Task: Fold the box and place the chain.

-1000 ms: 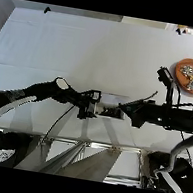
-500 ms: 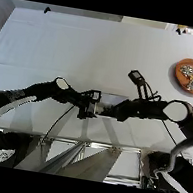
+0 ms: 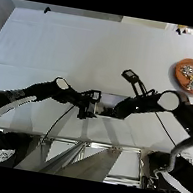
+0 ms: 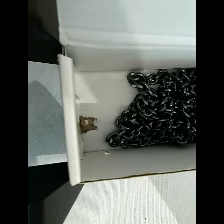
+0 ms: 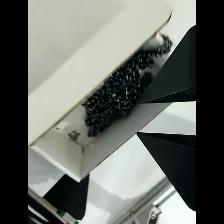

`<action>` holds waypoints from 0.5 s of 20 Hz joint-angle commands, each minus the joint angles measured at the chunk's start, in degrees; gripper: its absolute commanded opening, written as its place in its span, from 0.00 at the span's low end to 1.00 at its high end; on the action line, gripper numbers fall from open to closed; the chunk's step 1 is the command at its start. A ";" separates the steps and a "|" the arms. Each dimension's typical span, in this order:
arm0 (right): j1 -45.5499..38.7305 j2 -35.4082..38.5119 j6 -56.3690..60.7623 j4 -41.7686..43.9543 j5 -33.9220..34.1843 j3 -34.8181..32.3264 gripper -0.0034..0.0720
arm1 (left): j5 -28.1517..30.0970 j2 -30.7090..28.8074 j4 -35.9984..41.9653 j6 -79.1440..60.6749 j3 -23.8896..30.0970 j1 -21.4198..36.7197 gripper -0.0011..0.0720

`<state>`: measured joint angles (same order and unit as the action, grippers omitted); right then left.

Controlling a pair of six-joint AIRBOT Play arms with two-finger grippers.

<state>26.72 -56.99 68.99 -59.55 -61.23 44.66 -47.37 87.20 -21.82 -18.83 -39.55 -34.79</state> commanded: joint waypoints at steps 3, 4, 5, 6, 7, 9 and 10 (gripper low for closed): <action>-8.94 3.74 -0.04 -6.64 -7.52 10.99 0.31 | 0.00 -0.04 0.00 0.00 0.00 0.07 0.25; -11.23 4.13 0.15 -7.85 -7.15 10.99 0.31 | 0.00 -0.04 0.00 0.00 0.00 0.07 0.25; -13.14 3.89 0.68 -9.77 -6.93 10.97 0.31 | 0.00 -0.04 0.00 0.00 -0.02 0.07 0.25; -14.82 3.39 2.95 -12.87 -6.27 10.97 0.32 | 0.00 -0.04 0.00 0.00 0.00 0.07 0.25; -16.11 2.69 5.66 -15.93 -5.42 10.95 0.39 | 0.00 -0.04 0.00 0.00 0.00 0.07 0.25; -17.68 0.66 9.46 -20.46 -4.94 10.91 0.54 | 0.00 -0.04 0.00 0.00 0.00 0.07 0.25; -17.86 -0.81 10.69 -21.75 -4.85 10.75 0.54 | 0.00 -0.04 0.00 0.00 0.00 0.07 0.25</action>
